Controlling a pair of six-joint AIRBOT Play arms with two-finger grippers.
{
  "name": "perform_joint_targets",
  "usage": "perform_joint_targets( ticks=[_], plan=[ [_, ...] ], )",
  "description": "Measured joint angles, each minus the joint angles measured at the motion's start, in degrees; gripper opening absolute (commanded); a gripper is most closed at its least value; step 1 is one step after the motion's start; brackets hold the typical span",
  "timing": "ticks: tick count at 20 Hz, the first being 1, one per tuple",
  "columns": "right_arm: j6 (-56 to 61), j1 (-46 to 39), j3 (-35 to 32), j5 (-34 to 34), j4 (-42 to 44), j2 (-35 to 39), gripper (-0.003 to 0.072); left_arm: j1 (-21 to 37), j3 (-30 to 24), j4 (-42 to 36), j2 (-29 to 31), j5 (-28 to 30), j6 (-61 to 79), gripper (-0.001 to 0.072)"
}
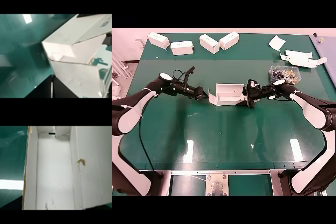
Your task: Fold the box and place the chain.
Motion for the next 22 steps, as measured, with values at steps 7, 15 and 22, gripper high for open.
perform_joint_targets(
  ticks=[7,15,22],
  plan=[
    [0.0,0.0,0.0,0.0,0.0,0.0,0.0581,-0.2,0.44,-2.75,0.31,-1.62,2.16,0.0147],
    [0.0,0.0,0.0,0.0,0.0,0.0,0.0581,-2.27,0.87,-2.91,0.31,-0.7,3.98,0.0149],
    [0.0,0.0,0.0,0.02,0.0,0.0,0.0581,-3.1,2.34,-2.45,0.31,0.26,4.0,0.0248]
  ],
)
